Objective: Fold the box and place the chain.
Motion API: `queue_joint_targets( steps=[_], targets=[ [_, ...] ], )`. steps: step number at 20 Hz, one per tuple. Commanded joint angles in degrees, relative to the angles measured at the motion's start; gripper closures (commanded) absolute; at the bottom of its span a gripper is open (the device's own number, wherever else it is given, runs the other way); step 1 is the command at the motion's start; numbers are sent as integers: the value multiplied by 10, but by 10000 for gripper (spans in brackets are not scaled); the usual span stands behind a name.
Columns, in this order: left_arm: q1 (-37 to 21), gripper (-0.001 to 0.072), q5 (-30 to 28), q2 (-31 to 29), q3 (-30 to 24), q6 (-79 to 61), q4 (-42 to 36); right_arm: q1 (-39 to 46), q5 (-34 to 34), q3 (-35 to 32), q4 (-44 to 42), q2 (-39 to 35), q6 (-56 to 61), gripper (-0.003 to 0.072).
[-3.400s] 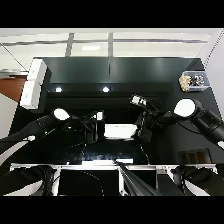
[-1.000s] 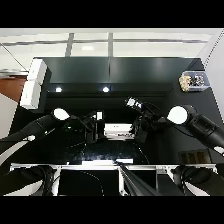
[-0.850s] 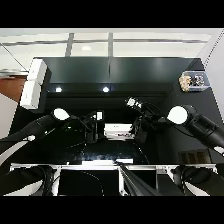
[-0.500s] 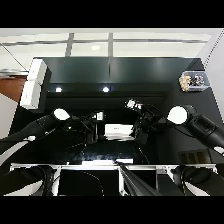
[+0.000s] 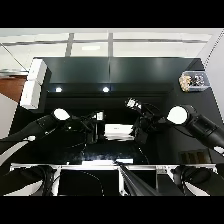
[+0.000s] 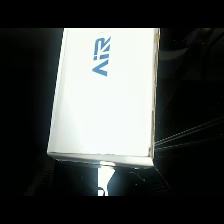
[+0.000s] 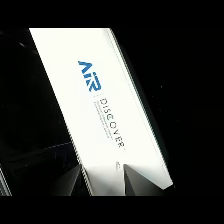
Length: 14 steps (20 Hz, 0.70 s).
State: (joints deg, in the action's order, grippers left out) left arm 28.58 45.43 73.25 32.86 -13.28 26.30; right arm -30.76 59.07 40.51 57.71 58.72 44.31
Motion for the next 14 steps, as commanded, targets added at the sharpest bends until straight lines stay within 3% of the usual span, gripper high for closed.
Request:
queue_joint_targets(
  steps=[1,7,12,14],
  targets=[
    [0,311,0,0,0,0,0,-1,0,-9,0,1,0,384],
    [0,311,0,0,0,0,0,0,3,-16,-6,0,7,376],
    [0,311,0,0,0,0,0,30,109,37,-7,-5,140,377],
    [0,311,0,0,0,0,0,66,120,35,-36,-5,177,391]
  ],
)
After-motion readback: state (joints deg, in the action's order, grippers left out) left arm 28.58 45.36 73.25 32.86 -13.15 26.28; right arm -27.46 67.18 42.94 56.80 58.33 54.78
